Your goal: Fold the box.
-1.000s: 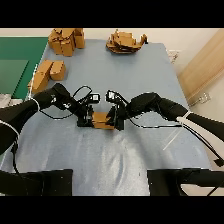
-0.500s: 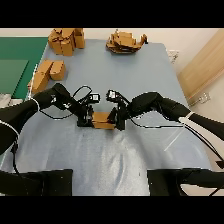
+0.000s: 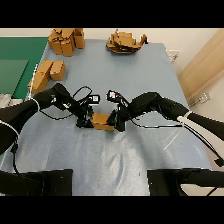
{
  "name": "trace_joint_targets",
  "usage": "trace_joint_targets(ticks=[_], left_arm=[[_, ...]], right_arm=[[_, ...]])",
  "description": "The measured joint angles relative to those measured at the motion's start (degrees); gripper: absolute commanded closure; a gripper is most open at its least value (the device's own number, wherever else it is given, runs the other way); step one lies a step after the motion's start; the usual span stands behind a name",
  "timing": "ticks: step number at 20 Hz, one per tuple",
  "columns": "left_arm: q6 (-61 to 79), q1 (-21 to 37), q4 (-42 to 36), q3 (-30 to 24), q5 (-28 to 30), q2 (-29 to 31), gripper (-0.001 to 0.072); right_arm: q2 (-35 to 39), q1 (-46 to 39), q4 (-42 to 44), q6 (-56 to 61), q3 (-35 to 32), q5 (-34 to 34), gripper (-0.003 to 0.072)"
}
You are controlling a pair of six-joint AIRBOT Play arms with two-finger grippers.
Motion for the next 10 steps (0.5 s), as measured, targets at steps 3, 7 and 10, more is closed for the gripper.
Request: trace_joint_targets(ticks=[3,7,10], left_arm=[[-0.02,0.00,-0.02,-0.02,0.04,0.00,0.0426],[-0.13,0.00,-0.09,-0.02,0.09,0.00,0.0425],[-0.17,0.00,-0.15,-0.02,0.09,0.00,0.0426]], right_arm=[[-0.57,0.00,0.07,0.33,0.04,-0.57,0.0681],[-0.96,0.00,-0.39,1.99,0.00,-0.61,0.0680],[-1.05,0.04,-1.09,4.02,0.00,-0.33,0.0681]])
